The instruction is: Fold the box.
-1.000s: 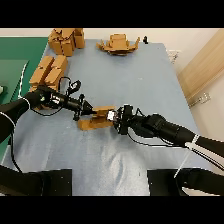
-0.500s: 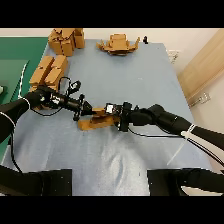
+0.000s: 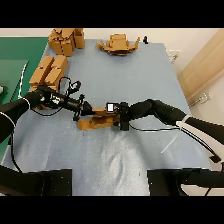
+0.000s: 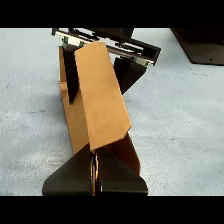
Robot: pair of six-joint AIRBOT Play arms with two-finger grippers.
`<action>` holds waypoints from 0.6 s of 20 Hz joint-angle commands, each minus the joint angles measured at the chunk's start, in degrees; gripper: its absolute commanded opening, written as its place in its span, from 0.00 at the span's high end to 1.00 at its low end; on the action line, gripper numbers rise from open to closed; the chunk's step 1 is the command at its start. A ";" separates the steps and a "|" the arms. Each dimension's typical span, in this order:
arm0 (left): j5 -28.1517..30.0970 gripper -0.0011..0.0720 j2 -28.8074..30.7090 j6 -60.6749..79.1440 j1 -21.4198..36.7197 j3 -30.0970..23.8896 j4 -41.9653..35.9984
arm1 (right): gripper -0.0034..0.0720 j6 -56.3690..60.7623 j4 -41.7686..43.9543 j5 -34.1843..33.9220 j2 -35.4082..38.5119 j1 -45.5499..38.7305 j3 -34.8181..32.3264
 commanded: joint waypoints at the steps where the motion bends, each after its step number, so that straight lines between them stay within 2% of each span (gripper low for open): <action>1: 0.17 0.96 0.00 -0.02 0.00 -0.02 -0.09 | 0.25 -1.97 2.45 -2.43 -1.81 -0.31 1.14; 12: 1.01 0.96 0.00 0.00 0.00 0.00 -0.11 | 0.25 -1.75 1.92 -2.58 -3.80 -0.35 1.14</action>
